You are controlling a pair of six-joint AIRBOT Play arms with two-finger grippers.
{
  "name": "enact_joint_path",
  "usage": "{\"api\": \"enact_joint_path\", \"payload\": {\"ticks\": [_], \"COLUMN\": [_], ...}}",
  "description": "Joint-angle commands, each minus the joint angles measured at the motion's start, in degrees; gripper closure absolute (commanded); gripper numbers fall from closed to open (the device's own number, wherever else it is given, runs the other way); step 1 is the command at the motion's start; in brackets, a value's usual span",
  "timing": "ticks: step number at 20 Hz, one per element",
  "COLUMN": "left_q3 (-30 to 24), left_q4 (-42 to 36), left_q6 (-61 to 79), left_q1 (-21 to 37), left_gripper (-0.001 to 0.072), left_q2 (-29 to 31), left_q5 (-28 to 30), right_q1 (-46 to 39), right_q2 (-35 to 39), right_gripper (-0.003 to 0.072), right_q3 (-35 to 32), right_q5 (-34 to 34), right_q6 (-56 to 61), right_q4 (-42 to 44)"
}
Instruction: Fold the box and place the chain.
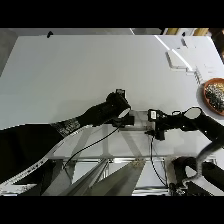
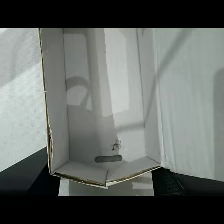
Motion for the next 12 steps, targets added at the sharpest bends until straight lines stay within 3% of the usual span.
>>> {"api": "enact_joint_path", "payload": {"ticks": [1, 2, 4, 7, 8, 12], "left_q3": [0.0, 0.0, 0.0, 0.0, 0.0, 0.0], "left_q4": [-0.3, -0.3, -0.4, -0.4, -0.4, -0.9], "left_q6": [0.2, 0.2, 0.2, 1.2, 2.2, 9.8], "left_q1": [0.1, 0.1, 0.2, 0.6, 0.8, 2.0], "left_gripper": [0.071, 0.0689, 0.0536, 0.0527, 0.0483, 0.048], "left_q2": [-0.2, -0.1, 0.2, 1.1, 1.7, 5.2], "left_q5": [-0.3, -0.3, -0.3, -0.3, -0.3, -0.5], "right_q1": [0.0, 0.0, 0.0, 0.0, 0.0, 0.0], "right_q2": [0.0, 0.0, 0.0, 0.0, 0.0, 0.0], "right_gripper": [0.0389, 0.0389, 0.0389, 0.0389, 0.0389, 0.0389], "right_q3": [0.0, 0.0, 0.0, 0.0, 0.0, 0.0], "right_q5": [-0.2, -0.2, -0.2, -0.2, -0.2, -0.2], "right_q6": [0.0, 0.0, 0.0, 0.0, 0.0, 0.0], "right_q4": [0.0, 0.1, 0.0, 0.1, 0.1, 0.1]}}
